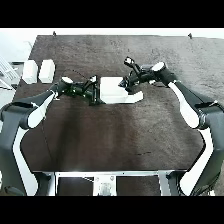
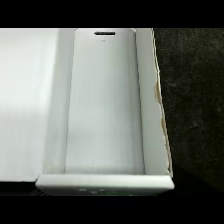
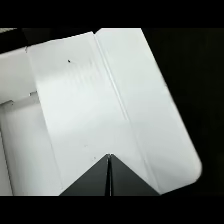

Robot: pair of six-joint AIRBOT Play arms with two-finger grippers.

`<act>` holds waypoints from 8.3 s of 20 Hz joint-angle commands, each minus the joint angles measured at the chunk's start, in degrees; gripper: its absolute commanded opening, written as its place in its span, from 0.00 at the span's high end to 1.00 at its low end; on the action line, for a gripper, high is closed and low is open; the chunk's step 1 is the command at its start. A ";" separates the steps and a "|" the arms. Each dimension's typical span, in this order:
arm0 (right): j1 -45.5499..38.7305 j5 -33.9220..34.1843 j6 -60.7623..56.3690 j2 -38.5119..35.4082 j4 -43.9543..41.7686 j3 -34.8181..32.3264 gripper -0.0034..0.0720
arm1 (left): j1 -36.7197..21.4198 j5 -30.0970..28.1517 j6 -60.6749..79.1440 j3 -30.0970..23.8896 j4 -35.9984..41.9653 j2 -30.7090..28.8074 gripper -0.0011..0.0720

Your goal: Fold the box and place the chain.

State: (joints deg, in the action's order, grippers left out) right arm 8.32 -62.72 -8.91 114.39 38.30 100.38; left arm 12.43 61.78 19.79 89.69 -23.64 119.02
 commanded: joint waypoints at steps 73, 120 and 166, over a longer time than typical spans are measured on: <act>-15.78 -5.42 -39.12 -9.51 12.15 -15.54 0.94 | 0.02 -0.22 0.00 -0.02 0.07 0.02 0.26; 1.40 -4.59 -55.36 -9.46 14.23 -10.25 0.35 | 0.02 -0.22 0.00 -0.02 0.07 0.02 0.26; 15.61 -15.52 -101.68 0.76 52.48 8.61 0.50 | 0.02 -0.22 0.00 -0.02 0.07 0.02 0.26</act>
State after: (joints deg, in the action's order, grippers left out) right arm 23.66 -73.21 -109.86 113.08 90.24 105.58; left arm 12.47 61.58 19.79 89.69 -23.55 119.02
